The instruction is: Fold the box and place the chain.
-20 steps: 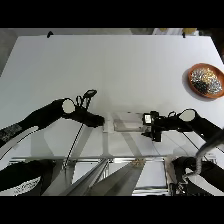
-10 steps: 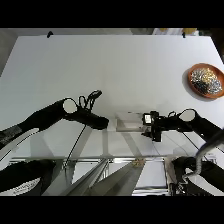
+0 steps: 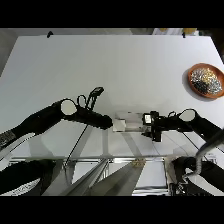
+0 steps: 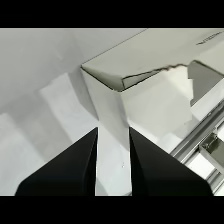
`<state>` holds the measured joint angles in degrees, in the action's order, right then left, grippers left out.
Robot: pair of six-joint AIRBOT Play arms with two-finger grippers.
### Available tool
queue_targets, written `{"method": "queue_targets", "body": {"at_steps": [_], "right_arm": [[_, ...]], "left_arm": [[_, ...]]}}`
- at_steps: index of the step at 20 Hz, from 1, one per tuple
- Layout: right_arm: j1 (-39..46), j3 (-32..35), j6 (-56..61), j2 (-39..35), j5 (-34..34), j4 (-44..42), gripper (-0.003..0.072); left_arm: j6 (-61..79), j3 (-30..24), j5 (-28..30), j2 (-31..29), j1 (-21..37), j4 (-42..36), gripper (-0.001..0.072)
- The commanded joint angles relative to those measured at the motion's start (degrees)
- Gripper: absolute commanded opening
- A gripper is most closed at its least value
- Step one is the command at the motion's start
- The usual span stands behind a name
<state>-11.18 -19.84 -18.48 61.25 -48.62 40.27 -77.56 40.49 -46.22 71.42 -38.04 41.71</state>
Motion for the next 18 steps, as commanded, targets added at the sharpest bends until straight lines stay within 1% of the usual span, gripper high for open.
{"method": "queue_targets", "body": {"at_steps": [1,5,7,10,15,18], "right_arm": [[0.0,-0.1,0.0,0.0,0.0,0.0,0.0435],[0.0,-0.1,0.0,0.0,0.0,0.0,0.0435],[0.0,-0.1,0.0,0.0,0.0,0.0,0.0435],[0.0,-0.1,0.0,0.0,0.0,0.0,0.0435],[0.0,-0.1,0.0,0.0,0.0,0.0,0.0435],[0.0,-0.1,0.0,0.0,0.0,0.0,0.0435]], "left_arm": [[0.0,0.1,1.4,-0.1,-1.0,-0.8,0.0230],[0.0,0.1,1.4,-0.1,-1.0,-0.8,0.0232],[0.0,0.1,1.4,-0.1,-1.4,-1.0,0.0288],[0.0,0.8,1.7,0.2,-2.4,-0.6,0.0290],[-6.2,5.1,0.4,3.0,-4.6,5.9,0.0290],[-10.7,5.9,0.6,3.9,-6.5,9.3,0.0291]]}}
